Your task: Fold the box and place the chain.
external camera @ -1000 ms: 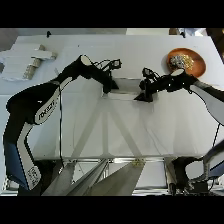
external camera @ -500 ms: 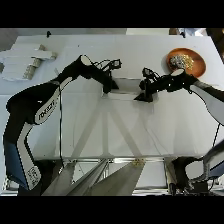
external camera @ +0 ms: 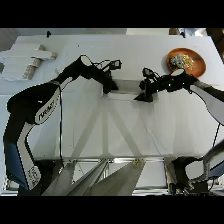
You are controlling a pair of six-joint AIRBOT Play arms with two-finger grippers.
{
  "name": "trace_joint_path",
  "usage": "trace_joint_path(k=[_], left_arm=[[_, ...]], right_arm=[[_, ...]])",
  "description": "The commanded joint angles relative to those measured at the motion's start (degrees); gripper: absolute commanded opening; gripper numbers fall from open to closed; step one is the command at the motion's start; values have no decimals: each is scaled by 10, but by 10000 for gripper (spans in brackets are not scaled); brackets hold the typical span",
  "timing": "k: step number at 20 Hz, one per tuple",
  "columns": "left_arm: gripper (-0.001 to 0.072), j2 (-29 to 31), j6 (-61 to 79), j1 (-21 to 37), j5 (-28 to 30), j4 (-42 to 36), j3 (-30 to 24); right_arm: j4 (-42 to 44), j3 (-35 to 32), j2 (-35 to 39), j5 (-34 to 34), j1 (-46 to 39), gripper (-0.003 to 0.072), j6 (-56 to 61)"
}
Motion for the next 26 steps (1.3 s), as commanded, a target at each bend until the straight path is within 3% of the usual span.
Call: trace_joint_path(k=[1,3,4,13,18,21,23,25,26], left_arm=[[238,1,1,0,-4,-6,0],[406,1,1,0,-4,-6,0],[415,1,1,0,-4,-6,0],[416,47,-38,16,-34,12,1],[416,117,-95,32,-86,84,1],[406,164,-116,38,-158,101,1],[114,190,-120,38,-226,75,1],[9,210,-120,26,-275,37,0],[9,217,-120,16,-285,34,0]], right_arm=[[0,0,0,-3,0,510,0],[0,0,0,-3,0,510,0],[0,0,0,-3,0,510,0],[0,0,0,-3,0,510,0],[0,0,0,-3,0,510,0],[0,0,0,-3,0,510,0],[0,0,0,-3,0,510,0],[0,0,0,-3,0,510,0],[0,0,0,-3,0,510,0]])
